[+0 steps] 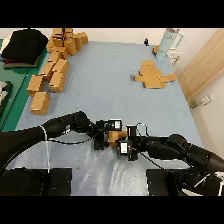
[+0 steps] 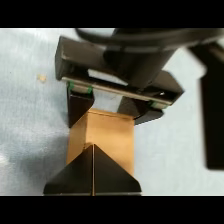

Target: Fold the box.

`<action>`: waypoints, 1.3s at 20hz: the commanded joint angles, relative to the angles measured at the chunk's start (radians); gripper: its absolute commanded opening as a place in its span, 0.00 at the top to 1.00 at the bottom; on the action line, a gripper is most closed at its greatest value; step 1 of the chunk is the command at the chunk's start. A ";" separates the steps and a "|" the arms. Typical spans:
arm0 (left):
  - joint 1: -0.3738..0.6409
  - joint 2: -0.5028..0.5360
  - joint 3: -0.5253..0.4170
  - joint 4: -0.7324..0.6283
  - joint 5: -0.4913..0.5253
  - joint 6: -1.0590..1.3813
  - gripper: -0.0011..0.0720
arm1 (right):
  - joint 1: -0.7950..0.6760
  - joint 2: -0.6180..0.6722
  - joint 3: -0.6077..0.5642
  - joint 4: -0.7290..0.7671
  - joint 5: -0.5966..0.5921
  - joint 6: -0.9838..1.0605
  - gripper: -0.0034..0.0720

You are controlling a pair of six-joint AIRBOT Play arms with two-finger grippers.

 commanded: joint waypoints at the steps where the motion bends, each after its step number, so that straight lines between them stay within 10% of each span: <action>1: 0.000 0.000 0.001 0.000 0.000 0.000 0.42 | 0.000 0.058 0.001 -0.034 0.003 0.004 0.95; 7: 0.000 0.000 0.001 0.000 0.000 0.000 0.42 | -0.010 0.075 0.001 -0.323 -0.053 0.314 0.95; 14: 0.000 0.000 0.001 0.000 0.000 0.000 0.42 | -0.185 0.161 0.092 -0.949 -0.429 1.518 0.95; 19: 0.000 0.000 0.001 0.000 0.000 0.000 0.42 | -0.344 0.083 0.197 -0.665 -0.593 1.735 0.95; 26: 0.000 0.000 0.001 0.000 0.000 0.000 0.42 | -0.501 -0.295 0.459 -0.381 -0.629 1.462 0.95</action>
